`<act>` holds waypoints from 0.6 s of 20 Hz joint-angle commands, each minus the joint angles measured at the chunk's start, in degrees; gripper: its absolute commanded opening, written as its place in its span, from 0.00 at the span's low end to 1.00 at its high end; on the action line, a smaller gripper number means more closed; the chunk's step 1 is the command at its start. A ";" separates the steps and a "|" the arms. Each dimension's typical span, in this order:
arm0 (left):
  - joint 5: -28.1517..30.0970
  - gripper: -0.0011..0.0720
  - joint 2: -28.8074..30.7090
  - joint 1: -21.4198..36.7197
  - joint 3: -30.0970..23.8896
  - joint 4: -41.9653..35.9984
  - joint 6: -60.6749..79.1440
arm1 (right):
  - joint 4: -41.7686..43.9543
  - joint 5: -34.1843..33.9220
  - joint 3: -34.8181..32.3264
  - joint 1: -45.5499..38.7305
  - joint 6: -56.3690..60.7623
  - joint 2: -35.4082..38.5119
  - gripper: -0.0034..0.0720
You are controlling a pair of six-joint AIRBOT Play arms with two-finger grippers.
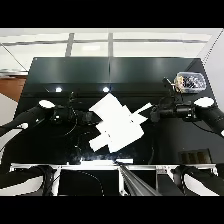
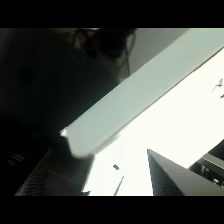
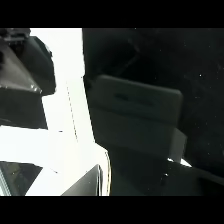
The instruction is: Fold the box and place the chain.
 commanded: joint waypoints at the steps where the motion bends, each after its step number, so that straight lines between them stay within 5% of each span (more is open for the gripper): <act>1: -3.96 0.97 -3.34 -1.11 0.02 -6.05 7.56 | 0.59 -0.39 -0.17 0.31 -0.28 0.04 0.11; 8: -3.82 0.97 -7.41 -7.63 -0.02 -14.64 21.73 | 0.55 -0.61 -0.17 0.28 0.46 0.04 0.11; 12: -5.44 0.90 -7.41 -5.95 -0.02 -14.10 22.91 | 0.50 -1.29 -0.17 0.28 0.96 0.04 0.11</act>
